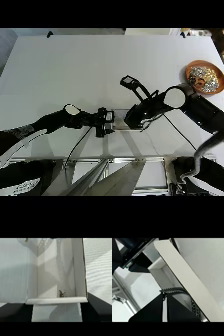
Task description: Fold the box and place the chain.
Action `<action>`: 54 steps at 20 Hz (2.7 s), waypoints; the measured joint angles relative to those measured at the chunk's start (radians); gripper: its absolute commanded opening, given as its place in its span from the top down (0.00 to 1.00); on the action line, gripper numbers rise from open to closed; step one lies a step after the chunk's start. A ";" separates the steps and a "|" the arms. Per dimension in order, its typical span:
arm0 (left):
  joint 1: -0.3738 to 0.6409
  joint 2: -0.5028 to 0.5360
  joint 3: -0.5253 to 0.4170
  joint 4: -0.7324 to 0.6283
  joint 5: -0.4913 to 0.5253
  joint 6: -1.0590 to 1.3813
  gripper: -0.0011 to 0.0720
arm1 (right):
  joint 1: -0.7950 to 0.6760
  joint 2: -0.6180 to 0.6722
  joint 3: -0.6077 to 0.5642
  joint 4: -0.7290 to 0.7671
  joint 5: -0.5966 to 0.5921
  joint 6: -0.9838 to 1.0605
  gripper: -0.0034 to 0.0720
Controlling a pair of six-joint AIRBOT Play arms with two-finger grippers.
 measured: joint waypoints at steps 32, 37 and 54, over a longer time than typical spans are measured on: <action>0.000 0.000 0.000 0.000 0.000 0.000 0.70 | -0.614 -0.112 0.046 -0.463 0.109 0.311 0.53; 0.000 0.000 0.000 0.000 0.000 0.000 0.70 | -0.622 -0.183 0.029 -0.469 0.068 0.332 0.53; 0.000 0.000 0.000 0.000 0.000 0.000 0.70 | -0.623 -0.297 0.024 -0.469 -0.018 0.376 0.58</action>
